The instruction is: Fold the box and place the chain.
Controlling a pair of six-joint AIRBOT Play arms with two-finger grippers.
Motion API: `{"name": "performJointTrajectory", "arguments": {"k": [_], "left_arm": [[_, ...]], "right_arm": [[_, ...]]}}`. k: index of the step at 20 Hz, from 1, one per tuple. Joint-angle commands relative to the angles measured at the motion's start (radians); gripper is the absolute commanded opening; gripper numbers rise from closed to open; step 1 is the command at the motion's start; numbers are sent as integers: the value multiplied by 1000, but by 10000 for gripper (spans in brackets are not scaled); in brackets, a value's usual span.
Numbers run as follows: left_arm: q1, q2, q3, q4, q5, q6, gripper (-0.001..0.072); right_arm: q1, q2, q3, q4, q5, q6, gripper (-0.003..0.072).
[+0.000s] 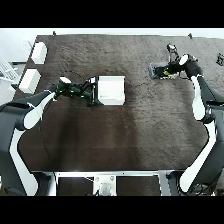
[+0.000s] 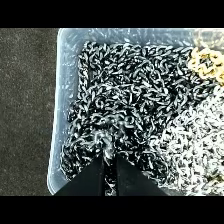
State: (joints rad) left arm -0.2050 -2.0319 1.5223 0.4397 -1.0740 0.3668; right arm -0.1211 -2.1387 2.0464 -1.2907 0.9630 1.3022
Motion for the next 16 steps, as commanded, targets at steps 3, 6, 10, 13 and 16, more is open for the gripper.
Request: {"name": "performJointTrajectory", "arguments": {"k": [3,6,10,13,16], "left_arm": [[1,0,0,0,0,0,458],[1,0,0,0,0,0,458],[1,0,0,0,0,0,458],[1,0,0,0,0,0,458],[1,0,0,0,0,0,458]], "right_arm": [[2,42,2,-92,-24,51,12],[2,101,2,-109,-28,52,12],[17,209,2,-109,-26,51,12],[50,328,2,-112,-21,51,12],[101,486,2,-117,-21,50,12]]}}
